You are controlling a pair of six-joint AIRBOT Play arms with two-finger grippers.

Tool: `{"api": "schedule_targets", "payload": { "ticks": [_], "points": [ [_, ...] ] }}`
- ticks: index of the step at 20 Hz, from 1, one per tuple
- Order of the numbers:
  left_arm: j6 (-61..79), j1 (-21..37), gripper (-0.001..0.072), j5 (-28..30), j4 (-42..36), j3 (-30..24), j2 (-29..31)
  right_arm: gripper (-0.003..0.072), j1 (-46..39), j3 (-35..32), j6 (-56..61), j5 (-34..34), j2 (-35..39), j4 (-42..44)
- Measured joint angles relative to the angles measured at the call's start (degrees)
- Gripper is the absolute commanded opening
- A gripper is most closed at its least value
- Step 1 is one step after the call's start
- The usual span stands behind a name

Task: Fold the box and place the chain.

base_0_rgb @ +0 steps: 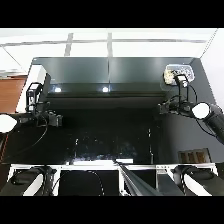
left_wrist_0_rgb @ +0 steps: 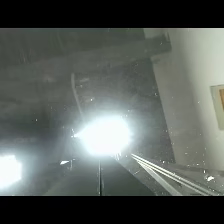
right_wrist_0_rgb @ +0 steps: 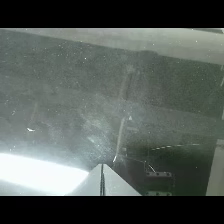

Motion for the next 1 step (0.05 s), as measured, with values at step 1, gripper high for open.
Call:
{"api": "schedule_targets", "payload": {
  "ticks": [1],
  "points": [
    [0.0, 0.0, 0.0025, 0.0, 0.1, -0.2, 0.1, 0.0016, 0.0, 0.0, 0.0, 0.0, 0.0, 0.0]
  ]
}}
